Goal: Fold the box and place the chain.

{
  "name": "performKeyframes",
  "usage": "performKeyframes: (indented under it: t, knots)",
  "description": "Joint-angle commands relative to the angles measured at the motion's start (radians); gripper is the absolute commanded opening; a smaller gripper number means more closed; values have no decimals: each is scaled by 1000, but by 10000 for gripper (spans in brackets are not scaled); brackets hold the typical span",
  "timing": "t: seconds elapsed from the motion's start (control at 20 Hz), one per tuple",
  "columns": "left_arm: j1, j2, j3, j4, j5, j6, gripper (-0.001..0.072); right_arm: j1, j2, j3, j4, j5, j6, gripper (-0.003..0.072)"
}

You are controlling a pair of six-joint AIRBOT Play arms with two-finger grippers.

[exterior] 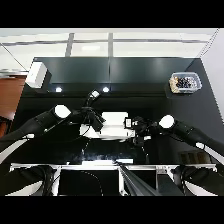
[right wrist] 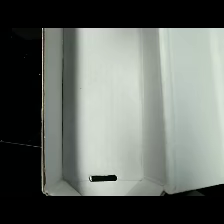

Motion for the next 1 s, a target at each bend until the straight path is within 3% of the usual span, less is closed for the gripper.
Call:
performKeyframes:
  t: [0.0, 0.3, 0.4, 0.5, 0.55, 0.65, 0.7, 0.95]
  knots:
    - [9, 9, 43, 118, -61, -46, 23, 0, -1, -1, 1, 0, 1, 438]
    - [143, 217, 36, 320, -151, -177, 24, 0, 0, -1, 0, 0, 1, 438]
    - [191, 282, 20, 280, -274, -93, 27, 0, 0, -1, -1, 2, 1, 438]
    - [201, 307, 11, 280, -436, 150, 35, 0, -1, -1, -2, 6, 0, 438]
    - [198, 304, 11, 282, -478, 217, 159, 0, -1, -1, -2, 6, 0, 438]
    - [184, 294, 11, 282, -450, 259, 583, 0, 0, -1, -1, 6, 0, 438]
    - [174, 287, 11, 283, -407, 269, 707, 0, -1, -1, -1, 5, 0, 438]
    - [125, 205, 11, 286, -372, 564, 701, 0, 0, -1, -1, 5, 0, 438]
